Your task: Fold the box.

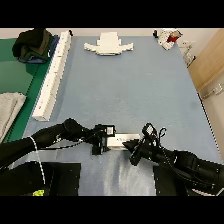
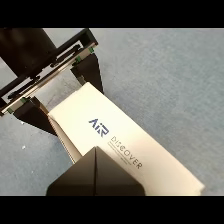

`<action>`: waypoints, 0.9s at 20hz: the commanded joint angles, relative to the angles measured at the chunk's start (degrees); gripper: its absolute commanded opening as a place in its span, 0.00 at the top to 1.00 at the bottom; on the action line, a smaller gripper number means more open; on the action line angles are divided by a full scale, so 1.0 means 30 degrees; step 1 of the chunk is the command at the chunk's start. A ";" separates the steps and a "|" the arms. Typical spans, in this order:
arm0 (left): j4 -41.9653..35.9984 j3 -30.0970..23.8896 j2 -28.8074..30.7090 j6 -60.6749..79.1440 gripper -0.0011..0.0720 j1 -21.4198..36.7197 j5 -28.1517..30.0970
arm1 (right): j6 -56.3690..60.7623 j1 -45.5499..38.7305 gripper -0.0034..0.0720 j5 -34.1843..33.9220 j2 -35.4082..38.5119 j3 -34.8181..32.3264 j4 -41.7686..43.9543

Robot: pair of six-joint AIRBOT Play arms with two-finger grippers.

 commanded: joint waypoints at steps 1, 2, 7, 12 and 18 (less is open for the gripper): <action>0.0007 -0.0007 0.0007 0.0007 0.38 0.0007 0.0007 | -0.0022 0.0007 0.94 -0.0007 0.1231 0.0051 -0.0335; 0.0007 -0.0007 0.0007 0.0007 0.37 0.0007 0.0007 | -0.0022 0.0007 0.94 -0.0051 0.1450 0.0051 -0.0350; 0.0007 0.0000 0.0007 0.0007 0.37 0.0015 0.0007 | -0.0029 0.0007 0.93 -0.0517 0.2317 0.0051 -0.0539; 0.0007 -0.0007 0.0007 0.0007 0.38 0.0007 0.0007 | -0.0022 0.0007 0.93 -0.1304 0.1231 -0.0248 -0.1275; 0.0007 -0.0007 0.0007 0.0007 0.38 0.0007 0.0007 | -0.0007 0.0007 0.93 -0.0962 0.0372 -0.0270 -0.1217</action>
